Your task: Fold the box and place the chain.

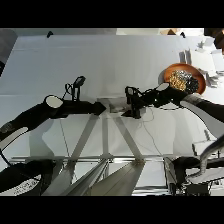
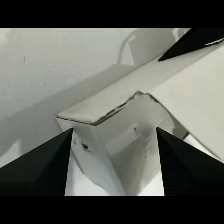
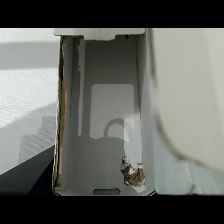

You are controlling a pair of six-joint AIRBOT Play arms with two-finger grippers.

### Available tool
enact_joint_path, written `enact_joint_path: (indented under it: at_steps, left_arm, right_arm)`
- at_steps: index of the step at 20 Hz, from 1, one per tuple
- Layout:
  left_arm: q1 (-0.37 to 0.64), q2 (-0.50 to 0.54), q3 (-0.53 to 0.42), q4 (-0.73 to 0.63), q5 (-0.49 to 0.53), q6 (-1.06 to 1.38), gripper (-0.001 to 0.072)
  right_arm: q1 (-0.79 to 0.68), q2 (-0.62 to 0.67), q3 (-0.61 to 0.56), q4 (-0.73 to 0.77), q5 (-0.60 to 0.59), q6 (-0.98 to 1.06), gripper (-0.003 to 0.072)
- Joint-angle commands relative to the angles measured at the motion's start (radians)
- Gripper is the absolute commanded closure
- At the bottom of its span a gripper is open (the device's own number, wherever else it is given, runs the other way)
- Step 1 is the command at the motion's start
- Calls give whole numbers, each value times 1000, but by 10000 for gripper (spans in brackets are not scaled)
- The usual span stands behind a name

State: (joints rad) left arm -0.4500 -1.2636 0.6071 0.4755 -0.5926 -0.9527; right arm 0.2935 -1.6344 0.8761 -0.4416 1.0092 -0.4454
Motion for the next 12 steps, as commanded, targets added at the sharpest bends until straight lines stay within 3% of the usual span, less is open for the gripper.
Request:
enact_joint_path:
  at_steps: [1, 4, 8, 12]
  left_arm:
    - [-70, 1, 1, 70, 137, -59, 155]
    - [-109, 1, 1, 198, 200, -191, 219]
    - [-133, 1, 1, 420, 196, -468, 225]
    - [-129, 1, 26, 476, 161, -554, 225]
  right_arm:
    - [0, 0, 0, 1, 2, 0, 181]
    - [0, 0, 0, 1, 1, 0, 181]
    - [0, 0, 0, 1, 2, 0, 181]
    - [0, 0, 0, 1, 1, 0, 181]
